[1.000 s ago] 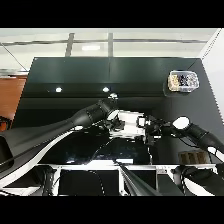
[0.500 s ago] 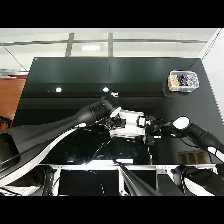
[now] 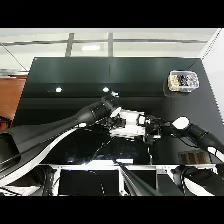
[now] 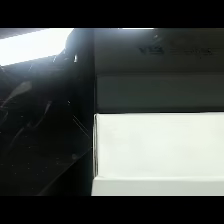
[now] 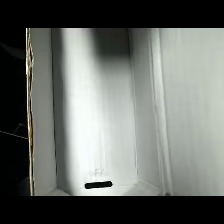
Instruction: Fold the box and place the chain.
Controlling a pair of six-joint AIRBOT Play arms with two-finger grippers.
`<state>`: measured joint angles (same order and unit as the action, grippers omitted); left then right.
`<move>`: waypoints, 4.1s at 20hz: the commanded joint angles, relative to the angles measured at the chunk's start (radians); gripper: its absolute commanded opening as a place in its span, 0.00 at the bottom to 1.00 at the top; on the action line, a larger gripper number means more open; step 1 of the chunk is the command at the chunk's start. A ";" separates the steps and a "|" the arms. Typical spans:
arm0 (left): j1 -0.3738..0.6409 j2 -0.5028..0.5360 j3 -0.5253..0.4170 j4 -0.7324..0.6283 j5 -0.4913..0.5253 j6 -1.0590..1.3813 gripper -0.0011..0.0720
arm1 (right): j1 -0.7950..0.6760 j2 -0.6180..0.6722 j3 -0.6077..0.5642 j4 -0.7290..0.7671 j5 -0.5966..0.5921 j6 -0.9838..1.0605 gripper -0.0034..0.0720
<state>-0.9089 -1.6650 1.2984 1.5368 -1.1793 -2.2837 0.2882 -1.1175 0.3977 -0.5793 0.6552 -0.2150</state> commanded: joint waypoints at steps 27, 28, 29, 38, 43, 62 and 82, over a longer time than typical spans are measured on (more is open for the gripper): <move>0.019 0.002 0.001 -0.008 0.001 -0.002 0.06 | 0.039 0.132 0.005 0.040 0.092 0.140 0.22; 0.019 0.002 0.001 -0.008 0.001 -0.002 0.06 | 0.038 0.125 0.004 0.049 0.081 0.171 0.22; 0.019 0.002 0.001 -0.008 0.001 -0.001 0.06 | 0.038 0.119 0.003 0.050 0.080 0.206 0.22; 0.019 -0.002 0.001 -0.008 0.001 -0.002 0.06 | 0.038 0.116 -0.013 0.048 0.021 0.343 0.33; 0.019 -0.010 0.001 -0.008 0.000 -0.002 0.06 | 0.035 0.137 -0.001 0.038 0.035 0.464 0.07; 0.020 0.005 0.002 0.000 -0.030 -0.039 0.06 | -0.608 0.200 -0.080 -0.277 0.398 1.450 0.07; 0.020 0.005 0.013 0.000 -0.001 -0.039 0.06 | -0.304 0.049 0.086 0.111 0.441 1.278 0.84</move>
<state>-0.8894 -1.6600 1.3094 1.5368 -1.1851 -2.3230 -0.0685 -1.0679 0.4725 -0.4747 1.1156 1.0302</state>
